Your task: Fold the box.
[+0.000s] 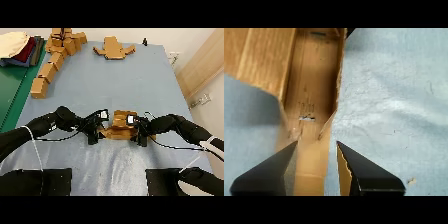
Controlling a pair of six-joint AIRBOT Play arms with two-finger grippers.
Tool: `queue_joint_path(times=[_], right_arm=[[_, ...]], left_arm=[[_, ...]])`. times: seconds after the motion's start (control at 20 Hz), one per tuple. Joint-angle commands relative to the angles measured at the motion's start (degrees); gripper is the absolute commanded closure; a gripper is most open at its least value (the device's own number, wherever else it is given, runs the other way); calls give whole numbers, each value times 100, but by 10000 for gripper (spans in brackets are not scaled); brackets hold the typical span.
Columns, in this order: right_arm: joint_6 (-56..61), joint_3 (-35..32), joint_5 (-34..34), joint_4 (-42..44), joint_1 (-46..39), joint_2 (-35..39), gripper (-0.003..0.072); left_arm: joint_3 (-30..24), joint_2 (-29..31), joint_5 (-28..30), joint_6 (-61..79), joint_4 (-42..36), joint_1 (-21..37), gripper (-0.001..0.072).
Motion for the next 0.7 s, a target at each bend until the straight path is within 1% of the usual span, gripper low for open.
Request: queue_joint_path(times=[0.0,0.05,0.1,0.25,0.45,0.5,0.55,0.6,0.65], right_arm=[[2,2,4,0,0,-2,175],[0,2,2,0,0,-2,175],[0,2,2,0,0,-2,175],[0,2,2,0,0,-2,175],[2,2,2,0,0,-2,175],[2,2,4,0,0,-2,175],[0,2,2,0,0,-2,175],[0,2,2,0,0,-2,175],[2,2,2,0,0,-2,175]], left_arm=[[9,39,61,2,109,111,317],[9,37,68,197,-11,98,171],[9,33,92,341,-179,68,159],[33,-94,83,763,-616,9,159],[162,-326,122,866,-634,-55,188],[162,-326,120,866,-627,-72,207],[162,-323,118,868,-629,-74,427],[162,-326,125,868,-629,-74,494],[162,-326,125,872,-638,-74,494]])
